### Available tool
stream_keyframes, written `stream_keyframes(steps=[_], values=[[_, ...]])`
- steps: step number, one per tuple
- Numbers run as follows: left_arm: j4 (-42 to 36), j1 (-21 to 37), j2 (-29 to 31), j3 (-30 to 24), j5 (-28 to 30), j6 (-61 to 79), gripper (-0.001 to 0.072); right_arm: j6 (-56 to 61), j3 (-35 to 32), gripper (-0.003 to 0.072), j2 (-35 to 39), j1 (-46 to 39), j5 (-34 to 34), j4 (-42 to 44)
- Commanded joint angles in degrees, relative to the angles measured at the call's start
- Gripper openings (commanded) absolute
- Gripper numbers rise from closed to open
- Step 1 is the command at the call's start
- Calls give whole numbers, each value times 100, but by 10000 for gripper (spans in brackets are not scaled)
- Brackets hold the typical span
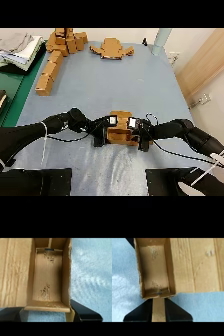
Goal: Fold the box.
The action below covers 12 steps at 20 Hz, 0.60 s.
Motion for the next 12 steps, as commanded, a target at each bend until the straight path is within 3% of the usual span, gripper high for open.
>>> stream_keyframes(steps=[1, 4, 5, 6, 8, 12], values=[[0, 4, 2, 0, 2, 2, 599, -358, -2, 213, -98, 57, 203, 361], [0, 4, 2, 0, 2, 0, 599, -358, -2, 248, -234, 175, 376, 345], [0, 4, 2, 0, 2, 0, 599, -356, -2, 305, -284, 175, 382, 348], [0, 4, 2, 0, 2, 2, 599, -358, -2, 468, -332, 175, 396, 350], [0, 4, 2, 0, 2, 2, 599, -358, -2, 603, -356, 177, 393, 352], [0, 4, 2, 0, 2, 0, 599, -376, -2, 583, -354, 177, 400, 341]])
